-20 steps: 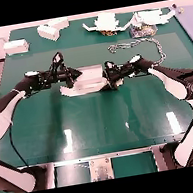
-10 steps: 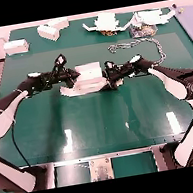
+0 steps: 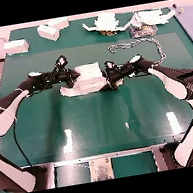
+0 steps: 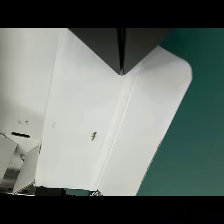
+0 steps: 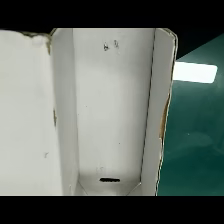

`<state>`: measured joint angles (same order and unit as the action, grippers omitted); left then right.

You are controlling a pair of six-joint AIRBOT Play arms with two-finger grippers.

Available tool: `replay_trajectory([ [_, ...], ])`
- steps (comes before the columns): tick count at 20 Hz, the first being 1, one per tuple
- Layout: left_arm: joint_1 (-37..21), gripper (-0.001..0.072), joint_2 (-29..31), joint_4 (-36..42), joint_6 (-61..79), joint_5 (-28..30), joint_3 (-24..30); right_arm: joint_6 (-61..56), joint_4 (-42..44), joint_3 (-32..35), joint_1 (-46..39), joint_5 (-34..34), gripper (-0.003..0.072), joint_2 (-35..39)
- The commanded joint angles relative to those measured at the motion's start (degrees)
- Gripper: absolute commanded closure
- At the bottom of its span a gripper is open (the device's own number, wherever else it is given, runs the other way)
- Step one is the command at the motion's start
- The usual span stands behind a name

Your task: Fold the box and place the chain.

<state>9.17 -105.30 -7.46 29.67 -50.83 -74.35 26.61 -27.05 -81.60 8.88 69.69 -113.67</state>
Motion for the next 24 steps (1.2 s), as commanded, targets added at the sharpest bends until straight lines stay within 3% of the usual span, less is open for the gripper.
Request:
replay_trajectory([
  [1, 0.1, 0.0691, 0.1, 0.3, 0.4, -1.2, -1.5, 0.0, 0.0, 0.0, 0.0, 0.0, 0.0105, 0.0],
  [5, -1.2, 0.0688, 2.8, -0.3, 0.3, -1.5, -1.8, 0.0, 0.0, 0.0, 0.0, 0.0, 0.0106, 0.0],
  [6, -2.2, 0.0563, 4.1, -1.6, 0.2, -2.7, -1.8, 0.0, 0.0, 0.0, 0.0, 0.0, 0.0106, 0.0],
  [7, -3.3, 0.0371, 5.3, -3.0, -1.2, -4.5, -1.8, 0.0, 0.0, 0.0, 0.0, 0.0, 0.0105, 0.0],
  [8, -4.5, 0.0331, 6.6, -4.4, -3.5, -7.2, -1.8, 0.0, 0.0, 0.0, 0.0, 0.0, 0.0106, 0.0],
  [12, -9.6, 0.0331, 9.3, -16.3, -12.3, -18.8, -1.9, 0.0, 0.0, 0.0, 0.0, 0.0, 0.0106, 0.0],
  [15, -10.4, 0.0328, 9.2, -21.6, -17.6, -21.7, -1.9, 0.0, 0.0, 0.0, 0.0, 0.0, 0.0106, 0.0],
  [17, -9.1, 0.0143, 9.1, -23.9, -18.1, -20.3, -1.8, 0.0, 0.0, 0.0, 0.0, 0.0, 0.0106, 0.0],
  [20, -5.8, 0.0139, 9.1, -28.5, -19.2, -13.5, -0.3, 0.0, 0.0, 0.0, 0.0, 0.0, 0.0106, 0.0],
  [24, -3.3, 0.0139, 9.1, -29.8, -19.3, -10.1, 0.1, 0.0, 0.0, 0.0, 0.0, 0.0, 0.0106, 0.0],
])
